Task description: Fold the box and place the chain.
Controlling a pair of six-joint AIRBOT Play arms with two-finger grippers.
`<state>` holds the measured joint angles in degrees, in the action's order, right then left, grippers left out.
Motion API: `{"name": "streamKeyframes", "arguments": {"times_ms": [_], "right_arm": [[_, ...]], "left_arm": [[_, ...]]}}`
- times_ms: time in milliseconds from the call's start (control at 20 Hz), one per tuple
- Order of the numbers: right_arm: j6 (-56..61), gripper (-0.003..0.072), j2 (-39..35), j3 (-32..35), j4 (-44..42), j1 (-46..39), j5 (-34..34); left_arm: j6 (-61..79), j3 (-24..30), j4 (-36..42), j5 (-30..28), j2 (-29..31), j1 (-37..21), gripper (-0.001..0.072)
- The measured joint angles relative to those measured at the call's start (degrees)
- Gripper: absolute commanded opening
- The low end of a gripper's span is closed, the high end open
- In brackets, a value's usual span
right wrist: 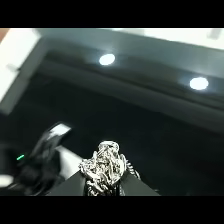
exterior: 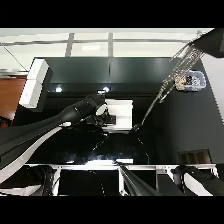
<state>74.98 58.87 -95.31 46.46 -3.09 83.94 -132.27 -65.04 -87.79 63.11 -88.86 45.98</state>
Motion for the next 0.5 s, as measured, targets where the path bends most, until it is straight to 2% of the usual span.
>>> {"name": "streamKeyframes", "arguments": {"times_ms": [500], "right_arm": [[-0.4, 0.0014, -0.5, 0.6, -8.0, 8.8, 4.2]], "left_arm": [[0.0, 0.0, 0.0, 0.0, 0.0, 0.0, 0.0030]]}}
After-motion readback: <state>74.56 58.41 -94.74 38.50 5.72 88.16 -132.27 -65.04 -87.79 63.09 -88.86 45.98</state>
